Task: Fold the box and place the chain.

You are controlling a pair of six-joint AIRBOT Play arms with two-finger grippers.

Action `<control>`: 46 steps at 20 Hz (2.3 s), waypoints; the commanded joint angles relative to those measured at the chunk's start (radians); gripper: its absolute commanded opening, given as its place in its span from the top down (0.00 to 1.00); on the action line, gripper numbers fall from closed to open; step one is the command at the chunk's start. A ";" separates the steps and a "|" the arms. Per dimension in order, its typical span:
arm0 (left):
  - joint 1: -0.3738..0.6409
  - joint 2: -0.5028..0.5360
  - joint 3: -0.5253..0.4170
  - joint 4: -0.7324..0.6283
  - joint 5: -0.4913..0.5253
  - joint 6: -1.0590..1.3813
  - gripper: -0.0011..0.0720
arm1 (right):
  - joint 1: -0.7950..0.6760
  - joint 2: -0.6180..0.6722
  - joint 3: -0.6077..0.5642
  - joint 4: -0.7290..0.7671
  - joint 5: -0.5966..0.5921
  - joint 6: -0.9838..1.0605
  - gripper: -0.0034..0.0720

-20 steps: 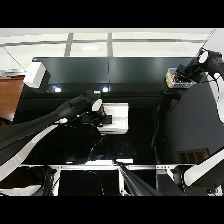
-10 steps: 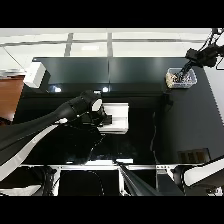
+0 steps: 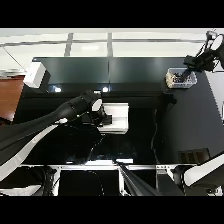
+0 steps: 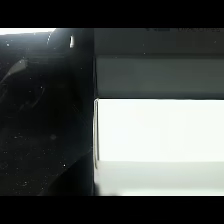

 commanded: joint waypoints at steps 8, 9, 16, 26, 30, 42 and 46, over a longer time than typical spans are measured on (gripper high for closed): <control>0.001 0.000 0.000 0.000 0.007 0.000 0.95 | -0.015 -0.043 0.005 0.167 -0.003 0.004 0.49; 0.001 0.000 0.000 0.000 0.007 0.000 0.95 | -0.014 -0.045 0.005 0.156 -0.010 -0.001 0.49; 0.001 0.000 0.000 0.000 0.007 0.000 0.95 | -0.014 -0.093 0.005 0.083 -0.011 -0.011 0.27; 0.001 0.000 0.000 0.000 0.007 0.000 0.95 | -0.014 -0.056 0.030 0.071 0.004 -0.038 0.94; 0.001 0.000 0.000 -0.001 0.020 0.000 0.95 | -0.014 0.109 0.030 0.081 0.003 -0.102 0.94; 0.001 0.000 0.000 -0.002 0.036 0.003 0.95 | 0.018 0.646 0.104 0.381 0.044 -0.218 0.94; 0.001 0.000 0.000 -0.003 0.048 0.003 0.95 | 0.074 0.744 0.082 0.481 0.264 -0.248 0.94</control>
